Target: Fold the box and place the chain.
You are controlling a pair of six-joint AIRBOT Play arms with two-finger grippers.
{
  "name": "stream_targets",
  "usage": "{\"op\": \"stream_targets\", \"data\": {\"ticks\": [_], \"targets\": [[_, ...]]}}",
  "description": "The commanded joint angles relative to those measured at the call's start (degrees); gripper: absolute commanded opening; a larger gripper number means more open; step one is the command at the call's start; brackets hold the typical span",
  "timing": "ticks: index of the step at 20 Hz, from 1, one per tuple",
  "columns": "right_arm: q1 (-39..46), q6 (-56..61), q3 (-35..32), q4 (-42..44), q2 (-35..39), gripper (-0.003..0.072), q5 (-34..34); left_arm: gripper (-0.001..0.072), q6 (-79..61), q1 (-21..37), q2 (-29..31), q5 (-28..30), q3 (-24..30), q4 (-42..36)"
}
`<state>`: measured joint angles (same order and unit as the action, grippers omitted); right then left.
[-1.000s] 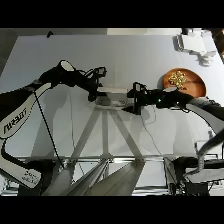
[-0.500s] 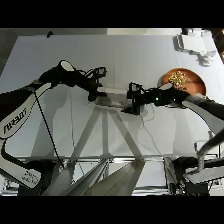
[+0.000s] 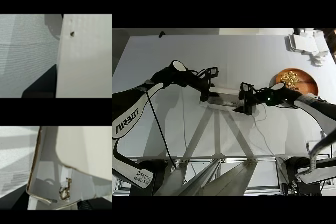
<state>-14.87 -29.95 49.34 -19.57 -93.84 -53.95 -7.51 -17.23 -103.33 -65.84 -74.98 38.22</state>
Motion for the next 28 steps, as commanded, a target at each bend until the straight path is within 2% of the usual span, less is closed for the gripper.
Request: {"op": "stream_targets", "data": {"ticks": [1, 28], "targets": [[-0.1, 0.1, 0.0, -0.1, 0.0, 0.054, 0.0, 0.0008, 0.0, 0.0, 0.0, 0.1, 0.0, 0.0], [0.0, 0.0, 0.0, -0.1, 0.0, 0.0524, -0.3, 0.0008, 0.0, 0.0, 0.0, 0.1, 0.0, 0.0]]}}
